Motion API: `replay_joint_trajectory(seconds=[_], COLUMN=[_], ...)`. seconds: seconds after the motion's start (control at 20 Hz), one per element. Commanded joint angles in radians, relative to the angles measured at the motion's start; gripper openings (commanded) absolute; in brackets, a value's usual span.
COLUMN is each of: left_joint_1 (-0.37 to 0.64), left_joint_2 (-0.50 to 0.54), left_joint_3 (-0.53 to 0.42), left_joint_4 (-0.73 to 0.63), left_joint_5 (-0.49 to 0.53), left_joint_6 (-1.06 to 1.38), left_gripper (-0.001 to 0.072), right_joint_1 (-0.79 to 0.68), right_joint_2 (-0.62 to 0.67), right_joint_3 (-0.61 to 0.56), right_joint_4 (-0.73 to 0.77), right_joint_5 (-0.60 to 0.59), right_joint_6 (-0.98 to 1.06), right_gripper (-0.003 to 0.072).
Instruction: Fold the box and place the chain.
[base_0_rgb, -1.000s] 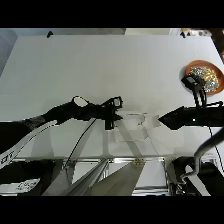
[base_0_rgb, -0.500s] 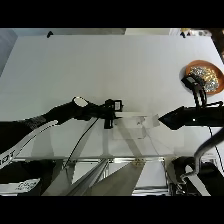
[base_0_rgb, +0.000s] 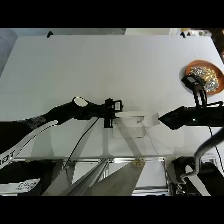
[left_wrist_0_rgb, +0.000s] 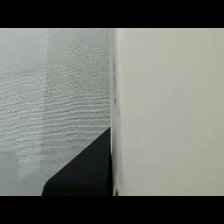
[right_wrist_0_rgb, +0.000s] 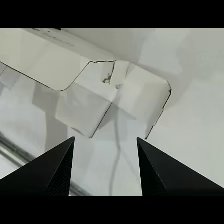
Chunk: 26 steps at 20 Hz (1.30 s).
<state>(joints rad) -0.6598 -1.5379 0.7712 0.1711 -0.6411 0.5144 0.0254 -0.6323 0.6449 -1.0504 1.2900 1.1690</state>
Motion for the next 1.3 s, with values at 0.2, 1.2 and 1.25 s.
replay_joint_trajectory(seconds=[0.2,1.2,1.25], left_joint_1=[0.0,0.001,0.001], left_joint_2=[0.021,0.013,0.013], left_joint_3=[0.0,0.0,0.0], left_joint_4=[-0.095,-0.077,-0.067], left_joint_5=[-0.006,-0.055,-0.055], left_joint_6=[0.021,0.028,0.028], left_gripper=[0.0291,0.0001,0.0001], right_joint_1=[0.0,0.0,0.0], right_joint_2=[0.0,0.0,0.0], right_joint_3=[0.001,0.001,0.001], right_joint_4=[0.001,0.001,0.001], right_joint_5=[0.002,0.001,0.001], right_joint_6=[0.001,0.0,0.0], right_gripper=[0.0437,0.0437,0.0437])
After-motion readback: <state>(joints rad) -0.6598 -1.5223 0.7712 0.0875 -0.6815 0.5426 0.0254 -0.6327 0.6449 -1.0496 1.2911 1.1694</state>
